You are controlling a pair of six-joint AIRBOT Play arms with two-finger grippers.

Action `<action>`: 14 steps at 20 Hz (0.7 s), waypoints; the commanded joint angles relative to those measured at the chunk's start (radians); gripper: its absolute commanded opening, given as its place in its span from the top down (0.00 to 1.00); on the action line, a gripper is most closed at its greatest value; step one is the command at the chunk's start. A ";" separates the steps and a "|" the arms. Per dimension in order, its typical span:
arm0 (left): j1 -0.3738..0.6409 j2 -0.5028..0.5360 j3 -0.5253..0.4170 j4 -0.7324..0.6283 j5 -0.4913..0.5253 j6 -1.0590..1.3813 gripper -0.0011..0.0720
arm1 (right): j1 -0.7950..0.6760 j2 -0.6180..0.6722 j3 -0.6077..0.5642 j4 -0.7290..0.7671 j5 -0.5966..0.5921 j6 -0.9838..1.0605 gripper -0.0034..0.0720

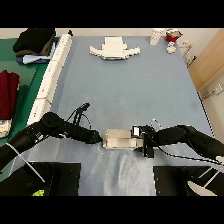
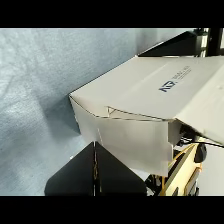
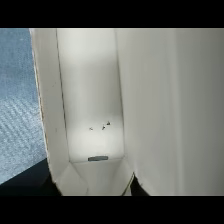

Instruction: Fold the box.

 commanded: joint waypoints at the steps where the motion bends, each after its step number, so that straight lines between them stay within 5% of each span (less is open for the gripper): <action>1: -0.001 -0.001 0.009 -0.001 -0.005 0.000 0.96 | 0.000 0.000 0.001 0.000 0.000 0.000 0.34; 2: -0.001 -0.001 0.009 -0.001 -0.007 -0.001 0.94 | 0.000 0.000 0.001 0.000 0.000 0.000 0.35; 3: -0.001 -0.001 0.009 -0.001 -0.008 -0.003 0.58 | 0.000 0.000 0.001 0.000 0.000 0.000 0.34; 4: -0.001 -0.001 0.009 -0.001 -0.008 -0.023 0.41 | 0.000 0.000 0.001 0.000 0.000 0.000 0.34; 14: -0.001 -0.001 0.009 0.003 0.026 -0.023 0.43 | 0.000 0.000 0.001 0.000 0.000 0.000 0.35</action>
